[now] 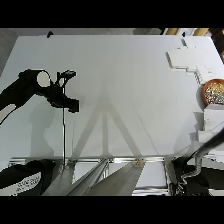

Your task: Fold the box and place the chain.

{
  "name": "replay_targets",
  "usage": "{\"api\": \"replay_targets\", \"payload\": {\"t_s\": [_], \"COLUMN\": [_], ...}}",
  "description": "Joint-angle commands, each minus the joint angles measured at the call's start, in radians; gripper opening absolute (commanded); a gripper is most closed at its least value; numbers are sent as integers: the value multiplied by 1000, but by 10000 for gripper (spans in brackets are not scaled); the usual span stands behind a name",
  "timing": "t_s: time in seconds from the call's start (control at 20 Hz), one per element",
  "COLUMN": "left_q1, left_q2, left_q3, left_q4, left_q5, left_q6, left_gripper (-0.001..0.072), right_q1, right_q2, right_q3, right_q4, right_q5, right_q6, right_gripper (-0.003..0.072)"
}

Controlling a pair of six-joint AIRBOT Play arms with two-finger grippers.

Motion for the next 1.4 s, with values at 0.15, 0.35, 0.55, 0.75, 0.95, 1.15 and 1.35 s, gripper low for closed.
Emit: {"api": "replay_targets", "payload": {"t_s": [0.15,0.35,0.55,0.75,0.95,1.15,1.35], "left_q1": [0,0,0,0,0,0,0], "left_q2": [0,-1,-1,-1,-1,-1,-1], "left_q3": [0,0,0,0,0,0,0], "left_q4": [0,0,0,0,0,2,-2], "left_q5": [0,0,0,0,0,21,45], "left_q6": [0,0,0,0,0,44,46], "left_gripper": [694,694,694,694,694,694,694], "right_q1": [-1,3,83,317,583,803,970], "right_q2": [-33,52,210,341,476,636,688], "right_q3": [3,3,-8,-100,-260,-459,-561], "right_q4": [104,373,635,833,872,935,935], "right_q5": [142,257,301,318,274,174,158], "right_q6": [-24,-120,-173,-250,-206,-130,-83], "right_gripper": [91,12,11,11,11,11,11]}}
